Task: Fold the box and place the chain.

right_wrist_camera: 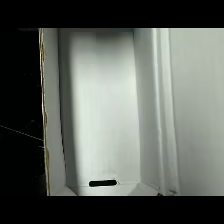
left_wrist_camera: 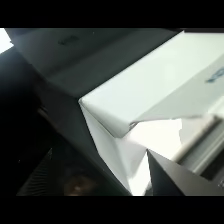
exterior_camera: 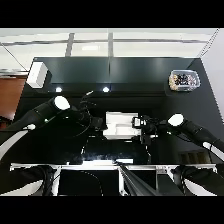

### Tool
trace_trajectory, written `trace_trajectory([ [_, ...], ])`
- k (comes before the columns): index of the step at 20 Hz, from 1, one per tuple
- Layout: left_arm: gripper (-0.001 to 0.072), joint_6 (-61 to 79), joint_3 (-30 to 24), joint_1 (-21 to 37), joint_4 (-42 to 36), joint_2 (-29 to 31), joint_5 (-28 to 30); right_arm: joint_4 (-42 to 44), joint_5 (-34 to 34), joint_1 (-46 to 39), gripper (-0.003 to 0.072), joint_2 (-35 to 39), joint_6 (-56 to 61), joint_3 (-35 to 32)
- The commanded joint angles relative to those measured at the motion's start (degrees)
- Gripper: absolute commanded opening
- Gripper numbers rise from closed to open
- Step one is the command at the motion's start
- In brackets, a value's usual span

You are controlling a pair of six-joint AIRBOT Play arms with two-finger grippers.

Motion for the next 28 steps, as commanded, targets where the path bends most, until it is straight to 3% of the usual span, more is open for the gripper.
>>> trace_trajectory([
  [1,0.0709,-9.55,0.79,-4.46,8.87,0.0,6.36,0.0,-0.02,0.04,0.0431,-0.04,0.04,0.0],
  [6,0.0708,-14.99,1.81,-7.15,11.19,0.0,7.02,0.0,-0.09,0.04,0.0431,-0.04,0.07,0.0],
  [11,0.0705,-38.03,6.88,-15.56,32.24,-0.02,4.96,0.0,-0.09,0.07,0.0431,-0.04,0.09,0.0],
  [13,0.0706,-49.09,9.38,-19.65,42.73,-0.17,0.61,0.0,-0.09,0.07,0.0431,-0.04,0.09,0.0],
  [15,0.0706,-54.8,11.72,-22.34,47.43,-0.81,-4.81,0.0,-0.09,0.07,0.0431,-0.04,0.09,0.0],
  [19,0.0679,-57.4,14.12,-24.02,47.08,-3.54,-11.43,0.0,-0.09,0.07,0.0431,-0.04,0.09,0.0],
  [26,0.0679,-63.71,17.07,-25.77,45.31,-7.21,-10.71,0.0,-0.07,0.07,0.0431,-0.04,0.07,0.0],
  [27,0.0667,-63.91,17.35,-25.88,44.74,-7.54,-10.62,0.0,-0.07,0.07,0.0431,-0.04,0.07,0.0],
  [28,0.0585,-64.72,17.59,-25.86,43.98,-7.91,-10.69,0.0,-0.07,0.07,0.0431,-0.04,0.07,0.0],
])
